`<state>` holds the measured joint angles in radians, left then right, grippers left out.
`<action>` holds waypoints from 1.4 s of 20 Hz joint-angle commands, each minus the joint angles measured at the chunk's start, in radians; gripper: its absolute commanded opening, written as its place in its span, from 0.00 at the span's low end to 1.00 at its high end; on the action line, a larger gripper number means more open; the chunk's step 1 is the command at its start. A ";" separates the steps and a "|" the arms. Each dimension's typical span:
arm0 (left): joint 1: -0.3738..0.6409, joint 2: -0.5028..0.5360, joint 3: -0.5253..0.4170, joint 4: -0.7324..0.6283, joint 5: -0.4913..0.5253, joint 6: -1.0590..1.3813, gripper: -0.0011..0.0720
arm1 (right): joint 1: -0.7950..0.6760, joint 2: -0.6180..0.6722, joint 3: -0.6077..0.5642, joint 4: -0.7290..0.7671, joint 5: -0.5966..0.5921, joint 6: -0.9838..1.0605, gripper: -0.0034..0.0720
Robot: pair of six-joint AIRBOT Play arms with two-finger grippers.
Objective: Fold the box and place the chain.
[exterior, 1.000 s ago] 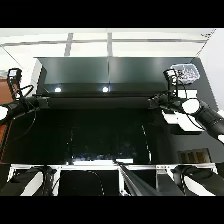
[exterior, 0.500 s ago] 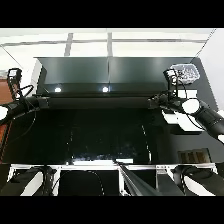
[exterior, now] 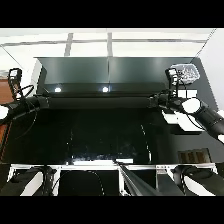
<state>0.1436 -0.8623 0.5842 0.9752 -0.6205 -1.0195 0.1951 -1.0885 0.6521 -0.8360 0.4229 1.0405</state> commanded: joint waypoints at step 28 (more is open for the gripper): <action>-0.008 -0.107 0.000 -0.079 -0.097 -0.005 0.98 | -1.081 -0.605 0.711 -0.319 0.929 -0.267 0.62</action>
<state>0.1364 -0.9672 0.5842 0.9104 -0.7143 -1.0252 -0.9226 -1.6722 1.3533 -1.1328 1.3136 0.8452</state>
